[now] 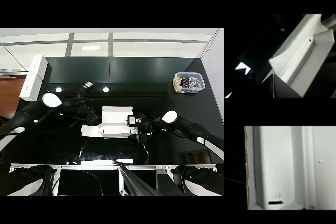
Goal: Fold the box and place the chain.
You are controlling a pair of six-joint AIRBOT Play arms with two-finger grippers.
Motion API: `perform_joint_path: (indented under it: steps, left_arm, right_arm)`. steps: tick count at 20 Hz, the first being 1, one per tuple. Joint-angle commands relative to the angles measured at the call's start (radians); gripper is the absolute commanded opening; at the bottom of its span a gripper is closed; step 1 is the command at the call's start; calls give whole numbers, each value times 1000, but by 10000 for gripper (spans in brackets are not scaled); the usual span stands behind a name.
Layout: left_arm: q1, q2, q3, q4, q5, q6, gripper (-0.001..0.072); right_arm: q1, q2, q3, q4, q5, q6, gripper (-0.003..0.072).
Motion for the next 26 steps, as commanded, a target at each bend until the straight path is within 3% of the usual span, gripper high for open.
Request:
perform_joint_path:
  steps: [1, 3, 4, 5, 6, 12, 16, 17, 19, 20, 22, 26]
  left_arm:
    - [100, 127, -31, 65, -128, -12, 24]
    - [93, 162, -116, 14, -201, 340, 45]
    - [75, 161, -161, 14, -172, 392, 283]
    - [55, 158, -198, 15, -123, 439, 683]
    - [29, 153, -225, 14, -60, 487, 713]
    - [-142, 87, -239, 51, 254, 669, 712]
    - [-182, 50, -219, 59, 243, 660, 685]
    - [-186, 40, -219, 50, 228, 660, 640]
    - [-209, 30, -219, 47, 231, 659, 281]
    - [-222, 30, -218, 47, 246, 659, 219]
    - [-240, 30, -218, 39, 287, 644, 217]
    - [-241, 29, -218, -100, 290, 637, 217]
  right_arm:
    - [0, 0, 0, 0, 1, 0, 413]
    - [0, 0, 0, 0, 1, 0, 413]
    - [0, 0, 0, 0, 1, 0, 413]
    - [0, 0, 0, 0, 1, 0, 413]
    - [0, 0, 0, 0, 1, 0, 413]
    - [0, 0, 0, 0, 1, 0, 413]
    - [0, 0, 0, 0, 1, 0, 413]
    - [0, 0, 0, 0, 1, 0, 413]
    - [0, 0, 0, 0, 1, 0, 413]
    - [0, 0, 0, 0, 1, 0, 413]
    - [0, 0, 0, 0, 1, 0, 414]
    - [0, 0, 0, 0, 1, 0, 413]
